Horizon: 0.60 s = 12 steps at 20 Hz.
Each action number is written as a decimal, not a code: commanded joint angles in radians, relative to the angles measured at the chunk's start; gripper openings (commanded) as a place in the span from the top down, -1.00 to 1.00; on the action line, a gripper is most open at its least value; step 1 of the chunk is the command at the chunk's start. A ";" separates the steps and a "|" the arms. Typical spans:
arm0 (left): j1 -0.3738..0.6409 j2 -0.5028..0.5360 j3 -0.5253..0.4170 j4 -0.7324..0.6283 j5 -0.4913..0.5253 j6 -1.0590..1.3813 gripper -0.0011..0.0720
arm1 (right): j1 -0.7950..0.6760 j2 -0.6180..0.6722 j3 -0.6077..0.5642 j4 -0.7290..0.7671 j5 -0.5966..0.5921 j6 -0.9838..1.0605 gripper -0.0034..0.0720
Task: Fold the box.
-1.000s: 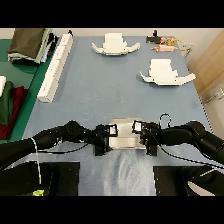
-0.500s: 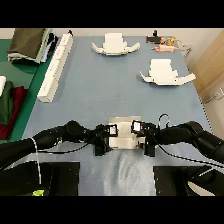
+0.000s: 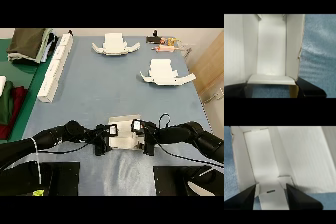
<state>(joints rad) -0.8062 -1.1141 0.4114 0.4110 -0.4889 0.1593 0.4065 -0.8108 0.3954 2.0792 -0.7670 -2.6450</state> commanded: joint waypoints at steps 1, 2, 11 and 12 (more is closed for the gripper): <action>0.000 0.000 0.000 0.001 -0.001 0.001 -0.51 | 0.001 0.000 0.000 -0.021 -0.045 0.000 0.01; 0.000 0.000 0.000 0.001 -0.001 0.001 -0.51 | 0.001 0.000 0.000 -0.039 -0.070 0.014 0.39; 0.000 0.000 0.000 0.001 -0.001 0.001 -0.51 | -0.009 0.083 0.126 -0.551 -0.202 0.691 0.90; 0.000 0.000 0.000 0.001 -0.001 0.001 -0.51 | -0.021 0.098 0.145 -0.640 -0.223 0.809 0.90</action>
<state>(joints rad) -0.8062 -1.1145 0.4114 0.4110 -0.4904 0.1600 0.4004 -0.7486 0.4877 1.6859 -0.9249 -2.1368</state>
